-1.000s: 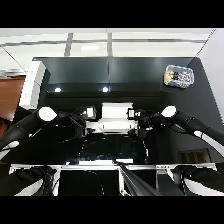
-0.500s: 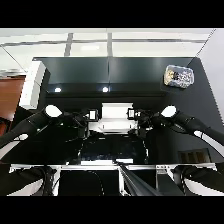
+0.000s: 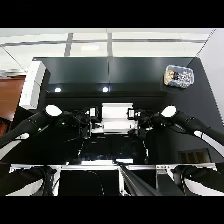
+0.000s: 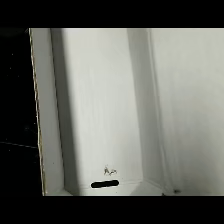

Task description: Fold the box and place the chain.

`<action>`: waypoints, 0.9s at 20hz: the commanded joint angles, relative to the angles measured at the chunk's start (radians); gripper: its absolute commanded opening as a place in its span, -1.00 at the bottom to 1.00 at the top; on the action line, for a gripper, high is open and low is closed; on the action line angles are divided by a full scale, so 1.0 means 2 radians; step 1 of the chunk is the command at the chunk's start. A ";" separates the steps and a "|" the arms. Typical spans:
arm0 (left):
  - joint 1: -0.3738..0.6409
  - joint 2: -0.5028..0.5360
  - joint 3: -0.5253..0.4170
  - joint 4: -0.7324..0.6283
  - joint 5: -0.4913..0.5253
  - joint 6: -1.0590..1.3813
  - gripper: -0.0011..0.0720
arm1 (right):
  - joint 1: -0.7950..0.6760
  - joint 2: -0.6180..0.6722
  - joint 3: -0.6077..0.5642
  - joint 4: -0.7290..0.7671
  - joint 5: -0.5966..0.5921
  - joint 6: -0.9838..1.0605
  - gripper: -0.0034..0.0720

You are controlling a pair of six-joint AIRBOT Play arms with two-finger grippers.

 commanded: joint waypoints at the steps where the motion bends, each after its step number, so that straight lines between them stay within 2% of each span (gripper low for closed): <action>1: -0.010 -0.006 0.001 -0.010 0.005 -0.001 -0.49 | 0.001 0.000 0.000 0.000 0.000 0.000 -0.32; 6: -0.040 -0.026 0.017 -0.046 0.043 -0.004 -0.48 | 0.001 0.000 0.000 0.000 0.000 0.000 -0.32; 11: -0.040 -0.030 0.019 -0.050 0.043 -0.004 -0.49 | 0.001 0.000 0.000 0.000 0.000 0.000 -0.32; 12: -0.040 -0.030 0.019 -0.050 0.043 -0.004 -0.55 | 0.001 0.000 0.000 0.000 0.000 0.000 -0.32; 14: -0.040 -0.030 0.019 -0.050 0.041 -0.004 -0.84 | 0.001 0.000 0.000 0.000 0.000 0.000 -0.32; 16: -0.040 -0.030 0.019 -0.050 0.041 -0.004 -0.84 | 0.001 0.000 0.000 0.000 0.000 0.000 -0.32; 17: -0.040 -0.030 0.019 -0.050 0.041 -0.004 -0.61 | 0.001 0.000 0.000 0.000 0.000 0.000 -0.32; 18: -0.040 -0.030 0.019 -0.050 0.042 -0.004 0.12 | 0.001 0.000 0.000 0.000 0.000 0.000 -0.32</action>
